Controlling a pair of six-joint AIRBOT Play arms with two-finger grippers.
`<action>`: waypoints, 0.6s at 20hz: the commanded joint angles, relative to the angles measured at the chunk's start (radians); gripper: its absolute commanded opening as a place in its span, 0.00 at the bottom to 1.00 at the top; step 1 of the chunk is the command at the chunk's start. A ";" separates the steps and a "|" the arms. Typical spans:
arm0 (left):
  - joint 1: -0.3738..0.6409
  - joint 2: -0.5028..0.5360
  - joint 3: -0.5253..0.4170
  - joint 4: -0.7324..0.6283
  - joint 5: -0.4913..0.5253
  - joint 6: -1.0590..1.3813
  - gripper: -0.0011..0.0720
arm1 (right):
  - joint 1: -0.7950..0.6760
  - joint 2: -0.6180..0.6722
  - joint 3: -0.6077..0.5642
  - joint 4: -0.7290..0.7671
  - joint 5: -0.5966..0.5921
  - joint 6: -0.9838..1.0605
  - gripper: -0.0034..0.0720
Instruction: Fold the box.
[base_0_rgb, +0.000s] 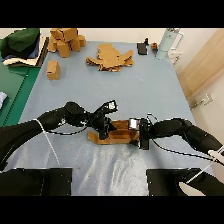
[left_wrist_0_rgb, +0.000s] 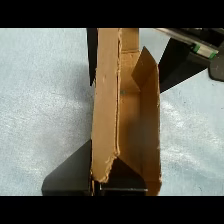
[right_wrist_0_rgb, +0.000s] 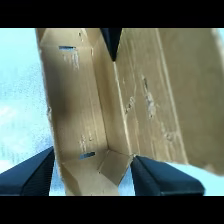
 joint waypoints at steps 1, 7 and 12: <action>0.000 0.000 0.000 0.000 0.001 0.000 0.03 | 0.000 0.016 0.001 -0.004 -0.003 0.008 0.93; 0.000 0.000 0.000 0.000 0.001 0.000 0.03 | -0.012 -0.005 0.000 -0.040 0.019 0.007 0.91; 0.000 0.000 0.000 0.000 0.001 0.000 0.03 | -0.012 -0.040 0.000 -0.040 0.020 0.006 0.91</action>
